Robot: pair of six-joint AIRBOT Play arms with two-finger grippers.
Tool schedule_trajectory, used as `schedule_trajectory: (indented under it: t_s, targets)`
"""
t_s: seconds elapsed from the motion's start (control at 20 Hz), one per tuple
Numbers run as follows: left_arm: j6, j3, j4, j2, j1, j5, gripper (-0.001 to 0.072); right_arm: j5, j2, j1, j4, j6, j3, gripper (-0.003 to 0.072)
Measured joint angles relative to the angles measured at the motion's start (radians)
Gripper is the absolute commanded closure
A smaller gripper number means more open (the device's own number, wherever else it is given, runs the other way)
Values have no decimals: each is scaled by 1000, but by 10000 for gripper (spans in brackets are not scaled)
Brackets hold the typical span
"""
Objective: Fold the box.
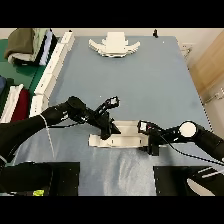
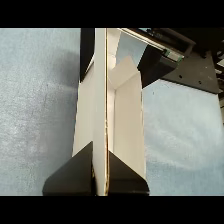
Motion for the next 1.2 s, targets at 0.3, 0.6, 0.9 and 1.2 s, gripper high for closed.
schedule_trajectory:
  t_s: [0.3,0.6,0.9,1.2]
  targets:
    - [-1,0,0,0,0,-1,694,32,-70,-55,90,-162,-2,-34]
    - [0,0,0,0,0,0,694,40,-111,-87,102,-201,-1,-34]
    - [0,0,0,0,0,-1,694,41,-118,-113,115,-208,-6,25]
    - [0,0,0,0,0,-1,694,37,-120,-115,132,-236,-22,92]
